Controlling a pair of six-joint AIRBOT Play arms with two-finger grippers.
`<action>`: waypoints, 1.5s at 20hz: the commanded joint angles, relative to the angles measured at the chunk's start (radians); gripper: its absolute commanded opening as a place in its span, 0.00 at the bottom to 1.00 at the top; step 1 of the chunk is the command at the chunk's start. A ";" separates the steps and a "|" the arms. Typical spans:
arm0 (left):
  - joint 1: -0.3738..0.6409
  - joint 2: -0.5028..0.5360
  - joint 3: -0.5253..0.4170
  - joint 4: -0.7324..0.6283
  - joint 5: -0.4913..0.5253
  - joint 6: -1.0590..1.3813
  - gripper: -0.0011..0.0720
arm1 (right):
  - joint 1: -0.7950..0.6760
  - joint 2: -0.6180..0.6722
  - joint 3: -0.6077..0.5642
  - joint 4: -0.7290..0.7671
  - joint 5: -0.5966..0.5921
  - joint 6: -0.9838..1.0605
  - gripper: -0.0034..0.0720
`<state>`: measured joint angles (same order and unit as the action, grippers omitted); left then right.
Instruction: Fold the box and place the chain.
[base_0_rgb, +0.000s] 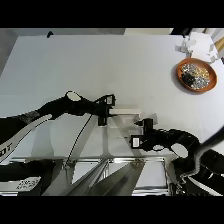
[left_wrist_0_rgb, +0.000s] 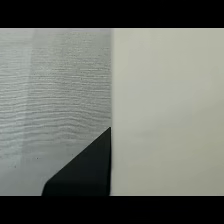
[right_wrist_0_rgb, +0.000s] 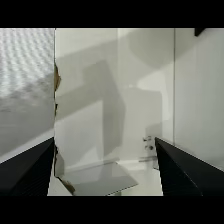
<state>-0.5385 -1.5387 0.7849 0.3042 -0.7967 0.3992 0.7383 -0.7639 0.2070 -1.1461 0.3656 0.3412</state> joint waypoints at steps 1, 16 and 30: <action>0.001 0.001 0.001 0.000 0.000 0.000 0.03 | -0.097 -0.003 0.035 0.002 0.061 0.002 0.95; 0.001 0.001 0.001 0.000 0.000 0.000 0.03 | -0.368 -0.003 0.102 0.283 0.178 -0.330 0.96; 0.001 0.001 0.001 0.000 0.000 0.000 0.03 | -0.480 -0.170 0.103 0.566 0.222 -0.651 0.96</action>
<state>-0.5381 -1.5383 0.7849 0.3042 -0.7971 0.3996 0.3031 -0.9096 0.3092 -0.6579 0.5697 -0.1978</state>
